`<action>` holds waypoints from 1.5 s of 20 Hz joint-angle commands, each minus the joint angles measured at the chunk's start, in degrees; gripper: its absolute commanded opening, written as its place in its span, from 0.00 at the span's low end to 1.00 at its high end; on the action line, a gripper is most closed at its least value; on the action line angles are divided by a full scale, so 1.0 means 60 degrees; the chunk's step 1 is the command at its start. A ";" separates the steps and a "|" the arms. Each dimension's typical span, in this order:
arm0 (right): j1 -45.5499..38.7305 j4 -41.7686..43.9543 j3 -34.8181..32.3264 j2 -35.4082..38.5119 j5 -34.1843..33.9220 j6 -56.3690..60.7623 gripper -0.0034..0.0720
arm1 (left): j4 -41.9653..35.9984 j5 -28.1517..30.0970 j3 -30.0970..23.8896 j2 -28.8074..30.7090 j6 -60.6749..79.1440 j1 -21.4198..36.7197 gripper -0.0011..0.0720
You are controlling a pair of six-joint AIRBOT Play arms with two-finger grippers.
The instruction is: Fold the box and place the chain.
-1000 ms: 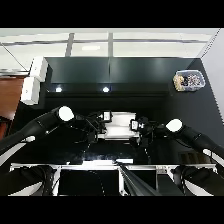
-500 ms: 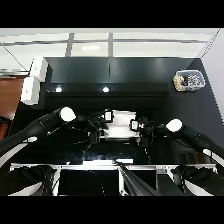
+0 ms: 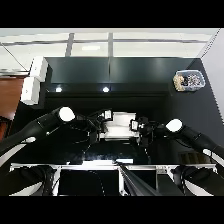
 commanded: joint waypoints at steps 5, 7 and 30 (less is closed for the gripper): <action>0.0004 0.0007 0.0004 -0.0004 0.0004 0.0011 0.62 | 0.2754 -0.1016 0.0029 0.2663 -0.5482 0.2091 0.06; 0.0004 0.0007 0.0004 -0.0004 0.0004 0.0011 0.62 | 0.3264 -0.1942 -0.0004 0.3002 -0.5971 0.3129 0.05; 0.0004 0.0007 0.0004 -0.0004 0.0004 0.0011 0.62 | -0.2787 -0.1439 -0.2157 -0.1064 -0.8419 0.3362 0.05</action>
